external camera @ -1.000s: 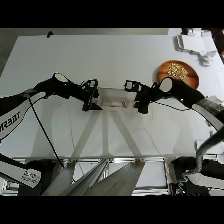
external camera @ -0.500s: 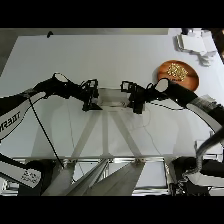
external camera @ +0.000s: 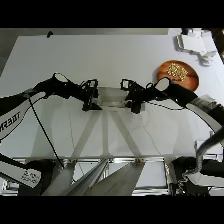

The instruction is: Fold the box and place the chain.

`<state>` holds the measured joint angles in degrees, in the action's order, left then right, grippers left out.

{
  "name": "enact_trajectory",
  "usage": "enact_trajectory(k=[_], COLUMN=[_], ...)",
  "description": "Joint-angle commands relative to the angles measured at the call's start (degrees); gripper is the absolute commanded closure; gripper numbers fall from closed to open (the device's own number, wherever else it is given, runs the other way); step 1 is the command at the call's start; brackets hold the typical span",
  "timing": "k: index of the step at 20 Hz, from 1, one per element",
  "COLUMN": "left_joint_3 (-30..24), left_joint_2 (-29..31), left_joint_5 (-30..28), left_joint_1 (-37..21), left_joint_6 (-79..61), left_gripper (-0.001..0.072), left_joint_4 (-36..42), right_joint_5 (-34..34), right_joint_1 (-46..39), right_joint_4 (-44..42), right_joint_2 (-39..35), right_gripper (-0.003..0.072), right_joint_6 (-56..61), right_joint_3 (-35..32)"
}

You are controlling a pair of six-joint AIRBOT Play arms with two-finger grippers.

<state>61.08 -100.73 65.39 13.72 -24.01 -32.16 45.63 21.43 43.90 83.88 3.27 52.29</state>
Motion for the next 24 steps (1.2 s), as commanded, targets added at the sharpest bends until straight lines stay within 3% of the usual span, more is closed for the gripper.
enact_trajectory(k=[1,3,5,9,10,11,17,20,24], left_joint_3=[-0.02,-0.02,-0.02,-0.02,-0.02,-0.02,-0.02,-0.02,-0.02], left_joint_2=[0.02,0.02,0.02,0.02,0.02,0.02,0.02,0.02,0.02], left_joint_5=[-0.02,-0.02,-0.02,-0.02,-0.02,-0.02,-0.02,-0.02,-0.02], left_joint_1=[-0.04,-0.04,-0.04,-0.04,-0.04,-0.04,-0.04,-0.04,-0.04], left_joint_6=[-0.02,-0.02,-0.02,-0.02,-0.02,-0.02,-0.02,-0.02,-0.02], left_gripper=[0.0502,0.0502,0.0502,0.0502,0.0502,0.0502,0.0502,0.0502,0.0502], left_joint_4=[0.0,0.0,0.0,0.0,0.0,0.0,0.0,0.0,0.0], right_joint_5=[-0.02,-0.02,0.0,0.07,0.04,0.42,6.56,8.39,12.66], right_joint_1=[0.07,0.07,0.07,0.04,0.04,0.04,-1.64,-8.63,-19.26], right_joint_4=[-2.1,-1.88,-1.62,-1.44,-0.74,0.7,16.37,19.34,19.26], right_joint_2=[0.07,0.07,0.04,-2.21,-3.63,-5.49,-19.32,-24.96,-25.75], right_gripper=[0.0344,0.036,0.0525,0.0545,0.0658,0.0675,0.0674,0.0673,0.0679], right_joint_6=[-0.7,-0.5,-0.09,1.11,2.6,4.66,24.63,41.05,55.01], right_joint_3=[-0.02,-0.02,-0.02,-0.02,-0.02,-0.02,-0.04,-0.04,-1.95])
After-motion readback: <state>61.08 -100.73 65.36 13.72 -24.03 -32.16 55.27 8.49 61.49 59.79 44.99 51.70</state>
